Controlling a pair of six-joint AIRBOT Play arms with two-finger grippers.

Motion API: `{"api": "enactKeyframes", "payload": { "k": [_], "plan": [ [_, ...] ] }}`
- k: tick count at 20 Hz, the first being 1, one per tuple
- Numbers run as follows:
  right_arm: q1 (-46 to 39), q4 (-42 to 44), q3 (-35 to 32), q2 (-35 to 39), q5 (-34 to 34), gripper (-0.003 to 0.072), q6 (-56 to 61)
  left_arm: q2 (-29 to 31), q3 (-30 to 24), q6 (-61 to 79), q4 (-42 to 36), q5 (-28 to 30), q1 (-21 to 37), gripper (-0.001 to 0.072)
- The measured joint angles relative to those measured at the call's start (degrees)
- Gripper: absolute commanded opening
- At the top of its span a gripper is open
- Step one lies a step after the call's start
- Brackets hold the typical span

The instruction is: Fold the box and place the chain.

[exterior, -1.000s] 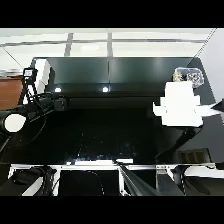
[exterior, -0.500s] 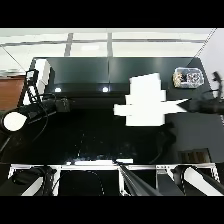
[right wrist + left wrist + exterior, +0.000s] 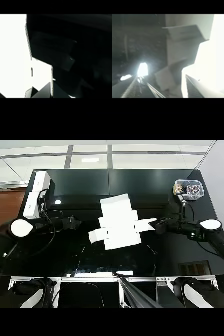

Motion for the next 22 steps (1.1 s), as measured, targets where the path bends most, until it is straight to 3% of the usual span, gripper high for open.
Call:
{"api": "enactKeyframes", "payload": {
  "k": [6,9,15,20,22],
  "plan": [
    [2.4,-0.9,-2.7,0.2,-2.8,0.0013,-0.4,-11.1,3.4,17.6,-21.5,-2.6,3.6,0.0697],
    [2.7,-0.9,-3.9,0.2,-3.1,0.0013,-0.4,-17.8,7.2,25.8,-27.7,-7.2,4.7,0.0697],
    [2.8,0.5,-4.5,0.2,-3.1,0.0014,-0.4,-32.1,16.6,39.2,-35.3,-21.8,5.0,0.0697],
    [2.8,1.2,-4.5,0.2,-3.1,0.0014,-0.4,-43.6,24.6,45.7,-37.4,-32.5,1.7,0.0695],
    [2.8,1.4,-4.5,0.2,-3.1,0.0014,-0.4,-47.5,27.9,47.7,-37.6,-36.3,0.7,0.0621]
  ]
}}
